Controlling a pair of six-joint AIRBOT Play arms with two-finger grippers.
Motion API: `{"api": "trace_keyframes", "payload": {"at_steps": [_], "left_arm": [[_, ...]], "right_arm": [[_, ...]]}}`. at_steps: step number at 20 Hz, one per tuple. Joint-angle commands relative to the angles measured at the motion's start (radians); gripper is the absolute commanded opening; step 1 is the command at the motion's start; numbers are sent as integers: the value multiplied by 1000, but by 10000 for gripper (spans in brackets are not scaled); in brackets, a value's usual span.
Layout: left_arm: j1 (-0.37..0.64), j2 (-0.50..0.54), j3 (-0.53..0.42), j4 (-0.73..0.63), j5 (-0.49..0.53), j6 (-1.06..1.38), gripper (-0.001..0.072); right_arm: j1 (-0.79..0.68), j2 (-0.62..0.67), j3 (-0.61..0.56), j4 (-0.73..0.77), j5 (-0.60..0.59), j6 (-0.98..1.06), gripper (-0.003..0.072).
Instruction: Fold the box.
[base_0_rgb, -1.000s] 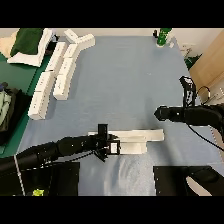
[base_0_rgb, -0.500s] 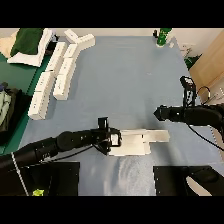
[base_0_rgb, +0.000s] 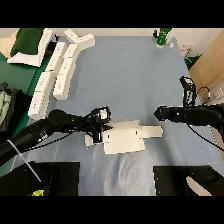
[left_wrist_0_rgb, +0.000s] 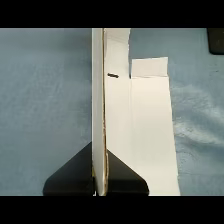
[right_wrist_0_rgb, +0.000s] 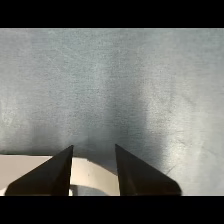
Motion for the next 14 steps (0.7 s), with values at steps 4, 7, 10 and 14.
{"api": "trace_keyframes", "payload": {"at_steps": [4, 7, 10, 14], "left_arm": [[37, -138, 106, 72, -159, -76, 11], [37, -180, 135, 162, -167, -157, 11], [38, -181, 141, 180, -167, -158, 11], [37, -181, 141, 179, -168, -174, 13]], "right_arm": [[0, -21, 0, 5, 0, 0, 412], [0, -29, -5, 14, 0, 0, 412], [0, -29, -21, 14, 2, 0, 412], [0, -29, -28, 15, 10, 0, 412]]}}
